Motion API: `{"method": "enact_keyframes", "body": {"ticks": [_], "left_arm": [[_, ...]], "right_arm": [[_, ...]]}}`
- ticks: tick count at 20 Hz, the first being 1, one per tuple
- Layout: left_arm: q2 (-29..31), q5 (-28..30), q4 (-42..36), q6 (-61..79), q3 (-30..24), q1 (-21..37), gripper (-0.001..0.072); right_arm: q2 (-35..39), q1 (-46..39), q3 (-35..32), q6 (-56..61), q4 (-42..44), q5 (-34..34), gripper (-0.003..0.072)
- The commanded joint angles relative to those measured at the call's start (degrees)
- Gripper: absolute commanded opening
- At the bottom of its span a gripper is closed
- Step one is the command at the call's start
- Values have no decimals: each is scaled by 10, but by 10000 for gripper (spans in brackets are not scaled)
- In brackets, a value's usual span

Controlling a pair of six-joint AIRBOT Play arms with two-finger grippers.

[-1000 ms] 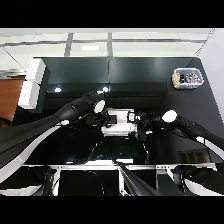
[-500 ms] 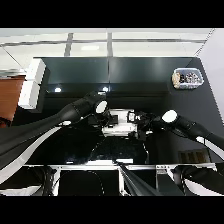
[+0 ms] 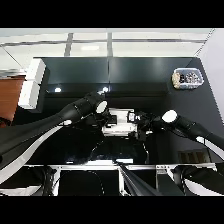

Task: Fold the box and place the chain.

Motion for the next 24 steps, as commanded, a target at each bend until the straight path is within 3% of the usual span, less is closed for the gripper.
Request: {"method": "enact_keyframes", "body": {"ticks": [1, 3, 4, 9, 10, 13, 19, 24], "left_arm": [[-4, 0, -9, -1, 1, 0, 202], [-4, 5, -18, -1, 1, 0, 52], [-4, 5, -18, 2, 1, 0, 26], [-4, 2, -19, 6, 1, 0, 26], [-4, 2, -19, 6, 1, 0, 26], [-4, 2, -19, 7, 1, 0, 26], [-1, -2, -19, 11, 1, 0, 26], [0, -22, 2, 11, 1, 0, 25]], "right_arm": [[0, 0, 0, 0, 0, 0, 3], [0, 0, 0, 0, 0, 0, 3], [0, 0, 0, 0, 0, 0, 2], [0, 0, 0, 0, 0, 0, 4], [0, 0, 0, 0, 0, 0, 41], [3, -1, 0, 3, 0, -5, 720], [83, -14, 0, 12, -16, 26, 720], [93, -14, 0, 12, -102, 31, 720]]}}
